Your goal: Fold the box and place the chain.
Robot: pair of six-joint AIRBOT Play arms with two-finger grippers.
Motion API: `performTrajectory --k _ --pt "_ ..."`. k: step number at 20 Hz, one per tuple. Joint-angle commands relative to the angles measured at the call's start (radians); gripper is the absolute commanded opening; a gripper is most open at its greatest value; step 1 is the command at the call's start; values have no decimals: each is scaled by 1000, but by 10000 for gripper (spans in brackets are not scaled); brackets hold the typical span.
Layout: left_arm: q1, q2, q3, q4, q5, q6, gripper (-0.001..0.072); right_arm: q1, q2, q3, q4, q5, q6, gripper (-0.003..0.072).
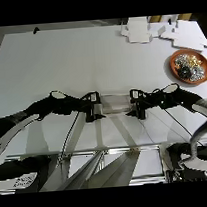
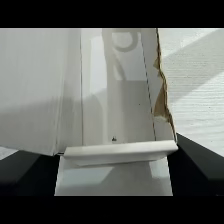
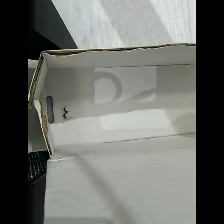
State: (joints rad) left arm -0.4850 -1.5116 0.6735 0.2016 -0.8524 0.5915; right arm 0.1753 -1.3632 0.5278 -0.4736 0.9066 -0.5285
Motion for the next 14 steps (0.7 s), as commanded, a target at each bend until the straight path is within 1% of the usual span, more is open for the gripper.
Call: performTrajectory --k 1,3,4,5,6,7,8,14 --pt "-8 0 0 8 12 1 692 0 0 0 0 2 0 412" --pt "-9 0 0 13 12 1 690 0 0 0 0 2 0 412" --pt "-9 0 0 12 12 0 667 0 0 0 0 2 0 412" --pt "-9 0 0 12 12 0 545 0 0 0 0 2 0 412" --pt "-9 0 0 12 12 0 443 0 0 0 0 2 0 412" --pt "-9 0 0 12 12 -1 375 0 0 0 0 2 0 412" --pt "-9 0 0 8 11 -1 347 0 0 0 0 2 0 412" --pt "-6 0 0 5 13 -10 343 0 0 0 0 2 0 412"
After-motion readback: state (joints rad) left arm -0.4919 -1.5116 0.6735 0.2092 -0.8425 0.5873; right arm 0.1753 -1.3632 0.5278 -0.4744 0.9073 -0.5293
